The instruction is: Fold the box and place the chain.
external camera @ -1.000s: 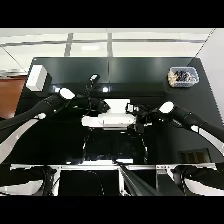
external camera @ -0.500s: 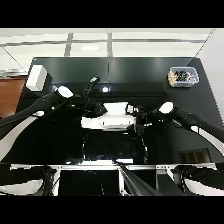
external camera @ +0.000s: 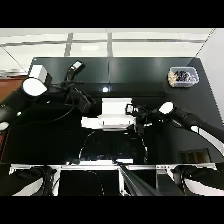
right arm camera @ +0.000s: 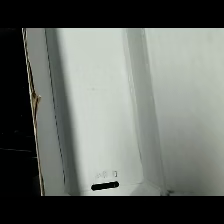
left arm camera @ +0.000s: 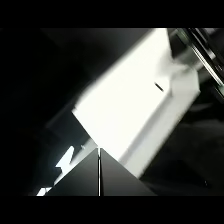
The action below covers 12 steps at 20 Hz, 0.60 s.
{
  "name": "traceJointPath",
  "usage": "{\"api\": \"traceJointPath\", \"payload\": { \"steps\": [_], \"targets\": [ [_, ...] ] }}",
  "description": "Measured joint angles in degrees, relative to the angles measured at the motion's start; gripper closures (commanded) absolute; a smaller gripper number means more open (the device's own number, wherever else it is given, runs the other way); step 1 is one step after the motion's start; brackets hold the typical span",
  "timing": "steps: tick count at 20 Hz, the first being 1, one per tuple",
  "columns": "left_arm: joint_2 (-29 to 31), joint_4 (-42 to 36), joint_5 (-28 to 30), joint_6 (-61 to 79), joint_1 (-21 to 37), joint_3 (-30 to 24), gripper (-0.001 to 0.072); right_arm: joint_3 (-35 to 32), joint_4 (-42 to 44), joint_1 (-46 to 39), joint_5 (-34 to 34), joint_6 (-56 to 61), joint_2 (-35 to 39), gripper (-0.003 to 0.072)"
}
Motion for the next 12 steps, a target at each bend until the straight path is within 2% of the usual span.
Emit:
{"api": "traceJointPath", "payload": {
  "steps": [4, 5, 6, 8, 9, 12],
  "targets": [
    [5.2, 1.33, -1.97, 11.1, 0.11, -7.39, 0.0683, 0.0, 0.02, 0.0, -0.02, 0.02, -0.02, 0.056],
    [5.57, 1.57, -1.95, 15.04, 0.13, -9.2, 0.0652, 0.0, 0.02, 0.0, -0.02, 0.02, 0.0, 0.056],
    [5.64, 1.81, -1.7, 19.23, 0.13, -10.93, 0.048, 0.0, 0.02, 0.0, -0.04, 0.02, -0.02, 0.056],
    [5.01, 2.03, -0.02, 26.49, 0.02, -13.27, 0.007, 0.0, 0.02, 0.0, -0.04, 0.02, 0.0, 0.056],
    [4.37, 2.14, 1.14, 30.08, -0.17, -13.99, -0.0003, 0.0, 0.02, 0.0, -0.02, 0.02, -0.02, 0.056],
    [1.88, 2.16, 6.62, 39.08, -1.09, -15.08, -0.0002, 0.0, 0.02, 0.0, -0.04, 0.02, -0.02, 0.056]
  ]
}}
